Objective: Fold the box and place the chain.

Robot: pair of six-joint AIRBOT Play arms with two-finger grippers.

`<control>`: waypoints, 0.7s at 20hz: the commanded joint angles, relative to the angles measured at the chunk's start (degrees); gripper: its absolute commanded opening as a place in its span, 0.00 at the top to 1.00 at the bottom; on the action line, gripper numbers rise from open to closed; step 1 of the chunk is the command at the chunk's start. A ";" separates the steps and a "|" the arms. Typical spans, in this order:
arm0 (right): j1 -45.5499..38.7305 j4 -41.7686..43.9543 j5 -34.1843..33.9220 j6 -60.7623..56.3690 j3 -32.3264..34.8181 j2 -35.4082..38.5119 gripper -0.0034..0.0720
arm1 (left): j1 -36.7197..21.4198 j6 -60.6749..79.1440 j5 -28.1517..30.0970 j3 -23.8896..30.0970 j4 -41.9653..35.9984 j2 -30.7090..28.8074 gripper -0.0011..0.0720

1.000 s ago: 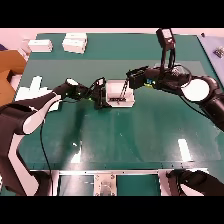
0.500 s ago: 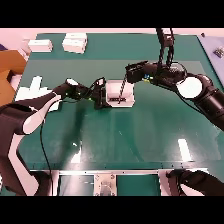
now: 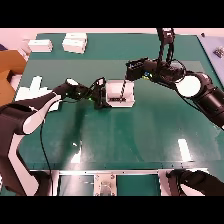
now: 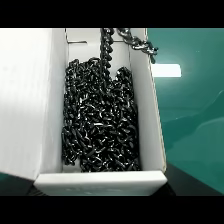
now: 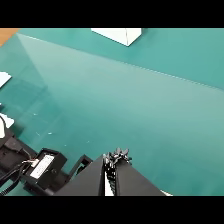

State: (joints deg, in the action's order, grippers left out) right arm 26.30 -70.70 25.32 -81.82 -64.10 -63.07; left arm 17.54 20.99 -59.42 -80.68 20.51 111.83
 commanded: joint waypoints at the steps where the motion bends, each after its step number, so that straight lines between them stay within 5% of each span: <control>1: -0.09 -0.50 -4.02 0.02 -0.09 -0.87 0.95 | -0.02 0.02 0.02 -0.02 0.00 0.02 0.27; 14: -0.09 -0.46 1.36 -0.04 0.26 -5.11 0.94 | -0.02 0.02 0.00 -0.02 0.00 0.02 0.27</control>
State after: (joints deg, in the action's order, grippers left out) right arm 26.24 -71.18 24.69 -81.82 -64.03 -66.48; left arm 17.54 20.99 -59.42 -80.68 20.51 111.83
